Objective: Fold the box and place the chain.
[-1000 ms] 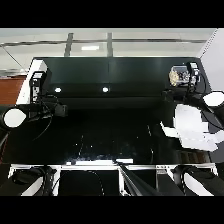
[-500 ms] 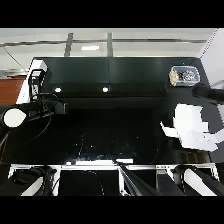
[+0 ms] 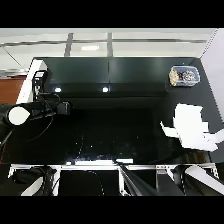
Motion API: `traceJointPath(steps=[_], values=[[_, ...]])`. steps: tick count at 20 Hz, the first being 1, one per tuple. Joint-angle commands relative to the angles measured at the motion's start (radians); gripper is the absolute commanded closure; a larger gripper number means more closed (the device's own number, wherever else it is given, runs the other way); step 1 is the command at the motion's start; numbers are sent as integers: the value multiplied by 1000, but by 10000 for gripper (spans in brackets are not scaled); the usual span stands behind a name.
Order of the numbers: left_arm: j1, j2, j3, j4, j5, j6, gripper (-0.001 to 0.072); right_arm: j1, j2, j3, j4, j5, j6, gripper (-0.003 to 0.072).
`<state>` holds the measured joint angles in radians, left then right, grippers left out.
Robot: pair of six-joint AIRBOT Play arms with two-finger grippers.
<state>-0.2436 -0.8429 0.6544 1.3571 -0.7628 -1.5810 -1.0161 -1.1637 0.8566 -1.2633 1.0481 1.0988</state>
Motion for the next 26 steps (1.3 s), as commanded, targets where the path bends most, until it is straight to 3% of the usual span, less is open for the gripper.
traceJointPath(steps=[1, 2, 3, 4, 6, 9, 14, 17, 19, 21, 26], values=[[0, -17, 0, -8, -1, -2, 4, 51, -86, 2, -53, 140, -180, -26], [0, -21, 0, -8, -1, -2, 4, 77, -92, 2, -91, 126, -179, 145], [0, -25, 0, -9, 0, -2, 4, 95, -92, 5, -115, 106, -176, 264], [0, -28, 0, -8, -1, -2, 4, 112, -92, 16, -131, 93, -176, 477], [0, -31, 0, -8, 0, -2, 4, 138, -91, 57, -129, 120, -177, 655], [0, -31, 0, -9, 0, -2, 4, 194, -66, 101, -79, 209, -179, 674], [0, -31, -1, -49, -5, -1, 4, 344, 90, 87, 327, 191, -170, 673], [0, -40, -2, -87, -3, 3, 4, 468, 206, -15, 512, 143, -157, 673], [-1, -59, -2, -105, -3, 4, 4, 586, 299, -146, 653, 24, -161, 673], [0, -88, -2, -152, -2, 41, 4, 747, 378, -300, 800, -177, -161, 673], [6, -232, 40, -418, 21, 317, 4, 1224, 393, -548, 1003, -696, -160, 673]])
